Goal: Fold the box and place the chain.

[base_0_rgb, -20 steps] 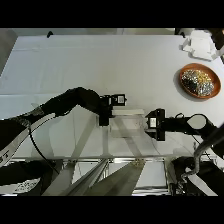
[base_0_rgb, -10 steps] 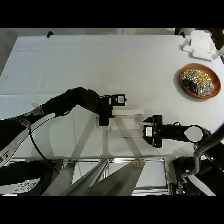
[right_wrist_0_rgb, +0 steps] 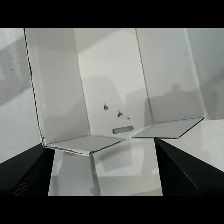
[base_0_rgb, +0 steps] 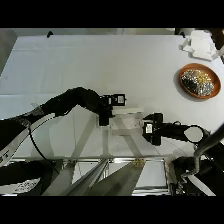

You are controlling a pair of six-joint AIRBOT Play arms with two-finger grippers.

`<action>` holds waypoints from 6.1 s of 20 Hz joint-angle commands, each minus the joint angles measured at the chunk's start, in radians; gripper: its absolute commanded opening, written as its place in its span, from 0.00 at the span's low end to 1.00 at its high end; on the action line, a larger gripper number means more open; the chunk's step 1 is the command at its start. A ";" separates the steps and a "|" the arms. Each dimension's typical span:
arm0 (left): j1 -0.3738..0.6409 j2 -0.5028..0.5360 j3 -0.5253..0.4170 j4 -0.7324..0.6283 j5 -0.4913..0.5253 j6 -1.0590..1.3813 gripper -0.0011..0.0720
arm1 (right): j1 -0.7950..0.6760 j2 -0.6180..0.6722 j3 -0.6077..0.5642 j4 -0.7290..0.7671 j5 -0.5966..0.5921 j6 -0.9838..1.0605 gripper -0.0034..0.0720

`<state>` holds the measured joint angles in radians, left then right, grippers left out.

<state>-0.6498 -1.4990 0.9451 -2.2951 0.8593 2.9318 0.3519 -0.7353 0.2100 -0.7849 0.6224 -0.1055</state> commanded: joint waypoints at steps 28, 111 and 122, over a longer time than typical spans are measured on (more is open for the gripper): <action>0.000 0.000 0.000 0.000 0.001 0.000 0.03 | -0.169 -0.179 0.138 0.157 0.054 -0.271 0.96; 0.000 0.000 0.000 0.000 0.001 0.000 0.03 | -0.127 -0.462 0.222 0.134 0.200 -0.321 0.62; 0.000 0.000 0.000 0.000 0.001 0.000 0.03 | -0.127 -0.462 0.222 0.134 0.188 -0.321 0.54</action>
<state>-0.6491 -1.4982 0.9451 -2.2955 0.8585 2.9326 0.2249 -1.1965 0.4313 -0.6514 0.8215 -0.4271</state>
